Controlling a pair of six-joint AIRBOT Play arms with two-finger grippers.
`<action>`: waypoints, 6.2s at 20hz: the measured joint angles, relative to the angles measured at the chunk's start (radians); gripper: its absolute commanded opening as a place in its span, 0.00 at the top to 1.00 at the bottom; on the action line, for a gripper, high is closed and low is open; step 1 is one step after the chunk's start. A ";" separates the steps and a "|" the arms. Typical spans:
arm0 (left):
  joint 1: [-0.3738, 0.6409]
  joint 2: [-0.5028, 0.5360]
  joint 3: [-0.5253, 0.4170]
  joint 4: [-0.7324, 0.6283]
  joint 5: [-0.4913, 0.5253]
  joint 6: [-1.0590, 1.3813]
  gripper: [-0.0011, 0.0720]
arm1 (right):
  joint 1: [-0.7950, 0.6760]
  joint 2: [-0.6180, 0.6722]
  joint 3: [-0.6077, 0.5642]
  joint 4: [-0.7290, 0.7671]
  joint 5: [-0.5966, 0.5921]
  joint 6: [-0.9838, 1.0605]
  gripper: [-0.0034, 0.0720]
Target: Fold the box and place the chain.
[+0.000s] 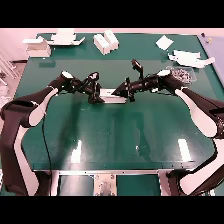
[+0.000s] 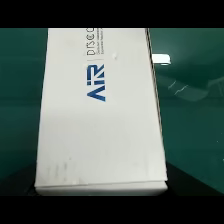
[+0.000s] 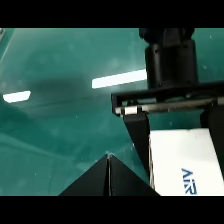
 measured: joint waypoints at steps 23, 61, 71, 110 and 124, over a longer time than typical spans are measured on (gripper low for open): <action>0.000 0.000 -0.001 0.003 -0.006 0.003 0.25 | 0.052 -0.050 -0.049 -0.217 -0.289 0.359 0.95; 0.000 0.002 0.000 -0.025 0.008 0.002 0.25 | -0.476 1.279 -0.920 -0.461 -0.645 0.665 0.95; 0.002 0.023 0.000 -0.048 0.032 -0.043 0.97 | -0.504 1.315 -0.961 -0.462 -0.654 0.643 0.95; 0.316 0.821 -0.918 -0.314 1.157 -0.276 0.97 | -0.505 1.298 -0.962 -0.385 -0.682 0.645 0.95; 0.317 0.748 -0.977 -0.391 1.114 -0.233 0.96 | -0.505 1.291 -0.965 -0.383 -0.689 0.645 0.95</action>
